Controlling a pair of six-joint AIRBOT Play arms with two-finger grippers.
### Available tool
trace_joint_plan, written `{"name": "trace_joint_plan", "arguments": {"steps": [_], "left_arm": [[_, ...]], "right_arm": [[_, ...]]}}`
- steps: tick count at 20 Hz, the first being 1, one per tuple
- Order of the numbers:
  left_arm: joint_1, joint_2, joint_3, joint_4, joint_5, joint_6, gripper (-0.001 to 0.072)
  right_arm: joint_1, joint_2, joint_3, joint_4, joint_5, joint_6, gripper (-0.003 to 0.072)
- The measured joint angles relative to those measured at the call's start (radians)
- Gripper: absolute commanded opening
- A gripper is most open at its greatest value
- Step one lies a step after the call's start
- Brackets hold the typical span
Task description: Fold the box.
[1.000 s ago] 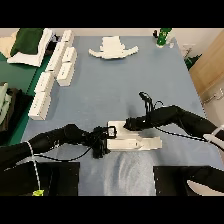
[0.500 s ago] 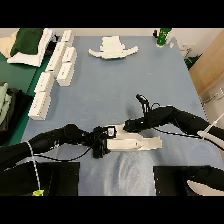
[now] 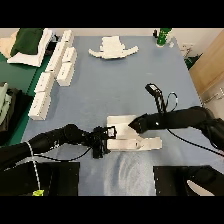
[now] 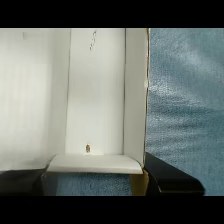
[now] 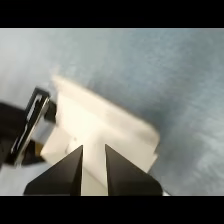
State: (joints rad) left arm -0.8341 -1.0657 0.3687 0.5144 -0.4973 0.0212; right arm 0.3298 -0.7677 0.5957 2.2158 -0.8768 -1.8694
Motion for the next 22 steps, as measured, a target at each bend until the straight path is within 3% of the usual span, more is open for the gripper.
{"name": "trace_joint_plan", "arguments": {"steps": [3, 6, 9, 18, 21, 22], "left_arm": [[0.0, 0.0, 0.0, 0.0, 0.0, -0.002, 0.0441], [0.0, 0.0, 0.0, -0.001, 0.0, -0.002, 0.0441], [0.0, 0.0, 0.0, -0.001, 0.0, -0.002, 0.0441], [0.0, 0.0, 0.0, -0.002, 0.0, -0.002, 0.0441], [0.0, 0.0, 0.0, -0.002, 0.0, -0.002, 0.0441], [0.0, 0.0, 0.0, -0.002, 0.0, -0.003, 0.0441]], "right_arm": [[0.0, 0.144, -0.033, -0.05, -0.18, -0.129, 0.0233], [0.002, 0.243, -0.077, -0.137, -0.296, -0.231, 0.053], [0.005, 0.262, -0.13, -0.215, -0.306, -0.356, 0.0713], [0.11, 0.103, -0.204, -0.363, -0.032, -0.69, 0.0706], [0.138, 0.06, -0.208, -0.372, 0.055, -0.715, 0.0685], [0.144, 0.048, -0.208, -0.373, 0.08, -0.718, 0.0635]]}}
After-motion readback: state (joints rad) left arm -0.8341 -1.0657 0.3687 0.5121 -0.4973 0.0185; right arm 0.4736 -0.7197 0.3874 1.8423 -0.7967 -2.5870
